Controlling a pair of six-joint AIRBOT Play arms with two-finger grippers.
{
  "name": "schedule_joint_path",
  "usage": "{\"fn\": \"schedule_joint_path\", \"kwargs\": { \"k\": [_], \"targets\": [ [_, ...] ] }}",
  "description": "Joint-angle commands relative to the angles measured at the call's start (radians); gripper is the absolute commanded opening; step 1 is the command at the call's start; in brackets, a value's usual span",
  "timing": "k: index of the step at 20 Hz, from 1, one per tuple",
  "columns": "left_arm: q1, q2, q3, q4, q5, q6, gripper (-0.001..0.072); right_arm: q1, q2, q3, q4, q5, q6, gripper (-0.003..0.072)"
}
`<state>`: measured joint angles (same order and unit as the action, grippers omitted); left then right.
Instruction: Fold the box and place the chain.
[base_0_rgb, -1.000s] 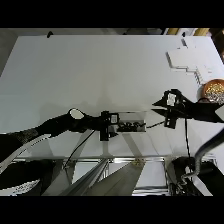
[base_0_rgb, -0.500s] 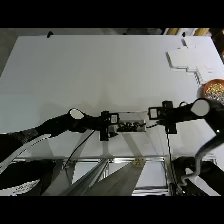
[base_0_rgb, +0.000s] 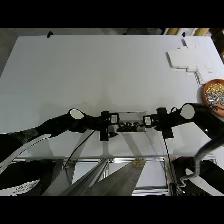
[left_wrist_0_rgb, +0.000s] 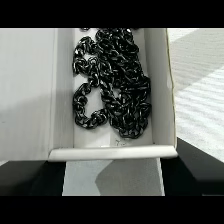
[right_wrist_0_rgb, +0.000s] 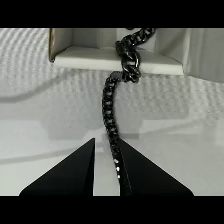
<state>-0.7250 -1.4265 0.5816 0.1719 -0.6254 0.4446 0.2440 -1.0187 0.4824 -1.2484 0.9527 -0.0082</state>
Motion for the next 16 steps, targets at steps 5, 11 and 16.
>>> {"fn": "schedule_joint_path", "kwargs": {
  "k": [5, 11, 16],
  "targets": [
    [0.0, 0.001, 0.0, 0.0, 0.0, 0.0, 0.0345, 0.002, -0.008, -0.023, 0.007, -0.055, 0.0, 0.0105],
    [0.0, 0.0, 0.0, 0.0, 0.0, 0.0, 0.0345, 0.002, -0.008, -0.041, 0.023, -0.056, 0.004, 0.0098],
    [0.0, 0.001, 0.0, 0.0, 0.0, 0.0, 0.0345, 0.013, 0.065, -0.045, -0.021, -0.005, 0.037, 0.0021]
  ]
}}
